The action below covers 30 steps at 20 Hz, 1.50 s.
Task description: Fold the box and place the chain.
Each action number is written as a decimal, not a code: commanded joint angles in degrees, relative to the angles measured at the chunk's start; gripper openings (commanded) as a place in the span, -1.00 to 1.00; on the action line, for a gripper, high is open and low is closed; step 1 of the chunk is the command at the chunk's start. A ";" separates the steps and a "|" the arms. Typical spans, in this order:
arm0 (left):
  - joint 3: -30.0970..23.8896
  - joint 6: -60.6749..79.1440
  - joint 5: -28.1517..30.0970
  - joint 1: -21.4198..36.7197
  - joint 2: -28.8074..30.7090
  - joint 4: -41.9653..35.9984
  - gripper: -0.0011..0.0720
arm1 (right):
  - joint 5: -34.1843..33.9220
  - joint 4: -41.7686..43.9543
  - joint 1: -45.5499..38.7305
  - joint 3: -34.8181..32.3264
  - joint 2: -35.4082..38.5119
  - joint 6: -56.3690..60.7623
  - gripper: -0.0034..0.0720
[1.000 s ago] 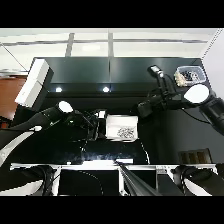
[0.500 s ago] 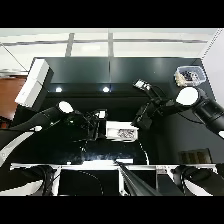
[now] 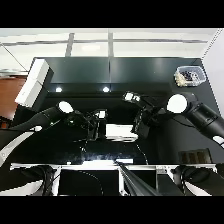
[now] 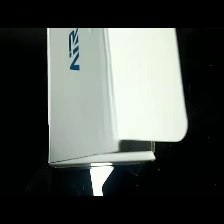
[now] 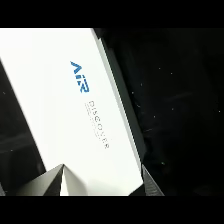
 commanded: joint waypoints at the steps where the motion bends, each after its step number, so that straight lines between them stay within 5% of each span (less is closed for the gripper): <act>1: 0.04 0.02 0.02 -0.02 -0.04 -0.04 0.53 | -3.02 -0.74 1.84 -1.09 0.20 2.16 0.50; 6: 0.04 0.00 0.02 -0.02 -0.04 -0.04 0.54 | -3.34 -0.33 0.00 -4.13 5.53 6.21 0.50; 10: 0.04 0.00 0.00 -0.02 -0.04 -0.04 0.54 | -18.69 6.97 -0.09 -13.99 10.40 3.96 0.50; 16: 0.07 0.00 0.00 -0.02 -0.04 -0.02 0.54 | -16.81 5.40 0.48 -14.82 10.36 1.84 0.49; 18: 0.07 -0.02 0.00 -0.02 -0.04 -0.02 0.54 | -16.00 5.73 0.48 -14.82 10.36 1.84 -0.02; 21: 0.07 -0.02 0.00 -0.02 -0.04 -0.02 0.54 | -14.69 5.95 0.48 -14.82 10.36 1.84 -0.27; 30: 0.07 -0.02 0.00 -0.02 -0.04 -0.02 0.54 | -10.84 6.03 0.48 -14.82 10.36 1.92 -0.27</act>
